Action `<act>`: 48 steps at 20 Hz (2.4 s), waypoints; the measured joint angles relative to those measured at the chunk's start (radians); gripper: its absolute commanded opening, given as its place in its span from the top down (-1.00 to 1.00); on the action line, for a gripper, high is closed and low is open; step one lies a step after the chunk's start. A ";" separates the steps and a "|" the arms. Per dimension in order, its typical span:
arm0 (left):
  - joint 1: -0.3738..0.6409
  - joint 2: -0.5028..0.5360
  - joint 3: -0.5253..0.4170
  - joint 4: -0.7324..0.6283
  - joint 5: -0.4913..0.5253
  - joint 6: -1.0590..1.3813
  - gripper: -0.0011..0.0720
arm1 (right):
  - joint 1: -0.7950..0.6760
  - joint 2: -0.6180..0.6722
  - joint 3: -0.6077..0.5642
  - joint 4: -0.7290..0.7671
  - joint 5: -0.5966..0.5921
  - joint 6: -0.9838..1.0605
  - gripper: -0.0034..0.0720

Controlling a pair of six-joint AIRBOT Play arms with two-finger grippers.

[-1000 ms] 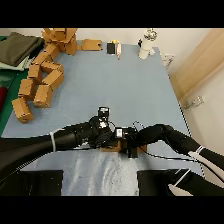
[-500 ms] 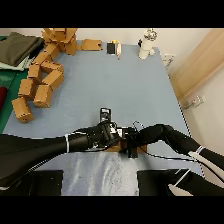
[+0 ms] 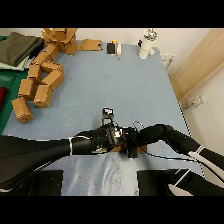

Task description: Fold the box.

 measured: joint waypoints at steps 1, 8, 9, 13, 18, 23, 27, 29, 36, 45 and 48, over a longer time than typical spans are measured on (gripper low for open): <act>0.001 0.001 0.002 -0.001 -0.005 -0.002 -0.37 | 0.000 0.000 0.000 -0.001 0.000 -0.001 -0.43; 0.001 0.012 0.003 -0.017 -0.039 -0.004 -0.37 | 0.000 0.000 0.000 -0.002 0.000 -0.002 -0.43; 0.001 0.018 0.003 -0.019 -0.043 -0.002 -0.37 | 0.000 0.000 0.000 -0.002 0.000 -0.002 -0.43; 0.004 0.060 0.003 -0.024 -0.054 0.008 -0.37 | 0.000 0.000 0.000 -0.002 0.000 -0.002 -0.43; 0.035 0.119 0.003 -0.051 -0.058 0.018 -0.37 | 0.000 0.000 0.000 -0.002 0.000 -0.002 -0.43; 0.075 0.144 0.004 -0.100 -0.058 0.050 -0.31 | 0.000 0.000 0.000 -0.002 0.000 0.000 -0.43; 0.101 0.149 0.003 -0.125 -0.061 0.072 -0.31 | 0.000 0.000 0.000 -0.002 0.000 -0.001 -0.43; 0.116 0.154 0.003 -0.137 -0.065 0.085 -0.31 | 0.000 0.000 0.000 -0.002 0.000 -0.001 -0.43; 0.175 0.186 0.005 -0.164 -0.082 0.125 -0.31 | 0.000 0.000 0.000 -0.003 0.001 -0.003 -0.43; 0.225 0.194 0.003 -0.208 -0.121 0.213 0.93 | 0.000 0.000 0.000 -0.002 0.001 -0.002 -0.43; 0.246 0.211 -0.002 -0.208 -0.158 0.303 0.94 | 0.000 0.000 0.000 -0.002 0.001 -0.002 -0.43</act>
